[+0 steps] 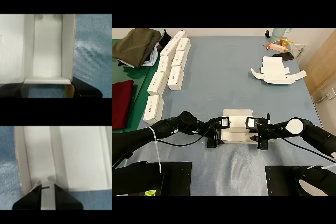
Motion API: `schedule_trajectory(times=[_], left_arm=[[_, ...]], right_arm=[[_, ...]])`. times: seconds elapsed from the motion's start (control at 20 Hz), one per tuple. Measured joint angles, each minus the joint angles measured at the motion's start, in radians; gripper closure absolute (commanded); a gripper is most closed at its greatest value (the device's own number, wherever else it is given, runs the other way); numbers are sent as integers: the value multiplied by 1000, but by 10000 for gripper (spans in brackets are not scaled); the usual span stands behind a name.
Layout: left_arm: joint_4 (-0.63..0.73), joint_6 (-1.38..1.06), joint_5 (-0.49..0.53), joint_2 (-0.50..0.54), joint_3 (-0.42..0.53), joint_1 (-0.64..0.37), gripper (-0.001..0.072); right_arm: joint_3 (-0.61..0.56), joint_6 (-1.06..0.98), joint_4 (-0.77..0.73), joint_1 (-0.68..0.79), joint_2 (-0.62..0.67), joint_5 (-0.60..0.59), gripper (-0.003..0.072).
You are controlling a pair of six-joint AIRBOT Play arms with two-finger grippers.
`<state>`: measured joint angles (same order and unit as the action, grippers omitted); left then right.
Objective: Fold the box.
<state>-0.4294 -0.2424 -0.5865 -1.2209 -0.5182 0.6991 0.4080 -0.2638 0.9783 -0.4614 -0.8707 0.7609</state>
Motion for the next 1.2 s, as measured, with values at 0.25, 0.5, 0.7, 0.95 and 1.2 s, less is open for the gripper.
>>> schedule_trajectory(times=[0.25,0.5,0.7,0.95,1.2], left_arm=[[0,0,1,0,0,0,200],[0,0,0,0,0,0,200],[0,0,0,0,0,0,200],[0,0,0,0,0,0,200],[0,0,0,0,0,0,200]], right_arm=[[23,-498,264,-1,108,76,681],[58,-1066,551,1,216,230,680],[68,-1490,717,26,232,283,680],[65,-1647,652,55,98,296,680],[61,-1567,462,62,-13,282,680]])
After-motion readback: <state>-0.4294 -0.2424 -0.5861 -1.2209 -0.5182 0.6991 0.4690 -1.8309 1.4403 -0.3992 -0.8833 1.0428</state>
